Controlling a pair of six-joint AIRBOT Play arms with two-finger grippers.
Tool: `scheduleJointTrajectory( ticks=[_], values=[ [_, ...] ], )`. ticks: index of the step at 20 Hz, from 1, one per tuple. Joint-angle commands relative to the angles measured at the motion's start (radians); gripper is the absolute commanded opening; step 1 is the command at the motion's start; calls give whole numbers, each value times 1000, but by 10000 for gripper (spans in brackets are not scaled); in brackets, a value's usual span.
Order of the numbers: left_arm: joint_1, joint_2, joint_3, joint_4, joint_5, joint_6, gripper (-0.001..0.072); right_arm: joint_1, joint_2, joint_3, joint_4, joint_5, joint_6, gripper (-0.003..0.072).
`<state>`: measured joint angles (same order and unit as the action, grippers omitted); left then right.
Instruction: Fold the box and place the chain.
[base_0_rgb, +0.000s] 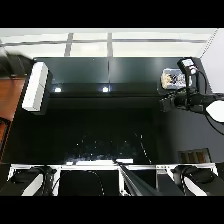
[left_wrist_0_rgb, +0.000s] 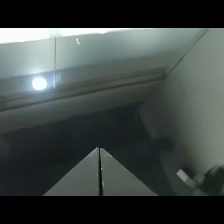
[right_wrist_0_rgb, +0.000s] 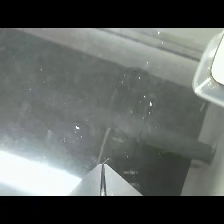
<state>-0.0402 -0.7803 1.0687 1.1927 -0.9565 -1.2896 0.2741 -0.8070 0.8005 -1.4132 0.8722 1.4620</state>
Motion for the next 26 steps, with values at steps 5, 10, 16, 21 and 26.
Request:
scheduleJointTrajectory(
  ticks=[5,10,16,21,26],
  values=[
    [-108,243,-643,103,336,1,26,0,-1,-279,-133,-400,-4,13],
    [-108,244,-645,105,327,1,27,2,0,-280,-129,-296,-4,12],
    [-108,244,-645,105,328,1,26,2,0,-280,-129,-296,-4,12],
    [-108,244,-645,105,328,1,27,2,0,-280,-129,-296,-4,13],
    [-108,244,-645,105,328,1,27,2,0,-280,-129,-296,-4,12]
  ],
)
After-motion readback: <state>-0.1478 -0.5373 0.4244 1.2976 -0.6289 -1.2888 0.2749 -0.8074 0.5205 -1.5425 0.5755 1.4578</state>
